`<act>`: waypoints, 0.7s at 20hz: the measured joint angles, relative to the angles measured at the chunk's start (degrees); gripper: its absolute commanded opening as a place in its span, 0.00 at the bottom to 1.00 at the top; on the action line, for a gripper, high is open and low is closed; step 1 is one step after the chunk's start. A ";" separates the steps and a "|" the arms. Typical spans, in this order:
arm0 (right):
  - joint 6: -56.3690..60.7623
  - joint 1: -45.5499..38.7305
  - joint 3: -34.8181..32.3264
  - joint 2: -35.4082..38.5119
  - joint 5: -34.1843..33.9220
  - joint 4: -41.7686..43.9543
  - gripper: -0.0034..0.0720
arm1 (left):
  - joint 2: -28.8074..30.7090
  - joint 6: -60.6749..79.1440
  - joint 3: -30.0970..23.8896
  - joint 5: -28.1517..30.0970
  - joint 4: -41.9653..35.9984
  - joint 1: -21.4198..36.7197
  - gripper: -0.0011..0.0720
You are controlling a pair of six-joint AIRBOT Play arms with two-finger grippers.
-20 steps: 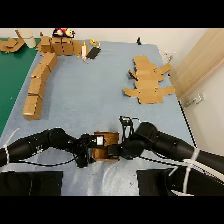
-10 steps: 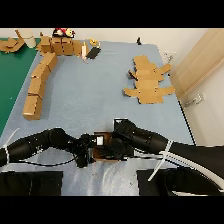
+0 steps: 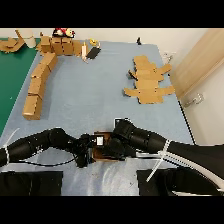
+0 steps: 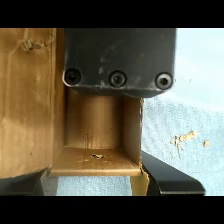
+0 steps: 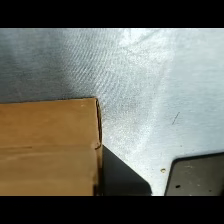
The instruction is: Fold the box.
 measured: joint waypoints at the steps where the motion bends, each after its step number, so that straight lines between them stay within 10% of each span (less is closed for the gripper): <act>1: -0.07 0.00 0.00 0.00 -0.04 -0.07 0.05 | 0.00 0.00 -0.02 0.00 -0.02 0.00 0.52; 6: -0.57 -0.02 -0.04 0.74 -0.66 -1.25 0.66 | 0.00 -0.07 -0.02 0.00 -0.04 0.00 0.52; 14: 1.09 0.00 -0.04 9.62 -0.85 1.14 0.55 | 0.00 -0.04 0.00 0.00 -0.04 0.00 0.52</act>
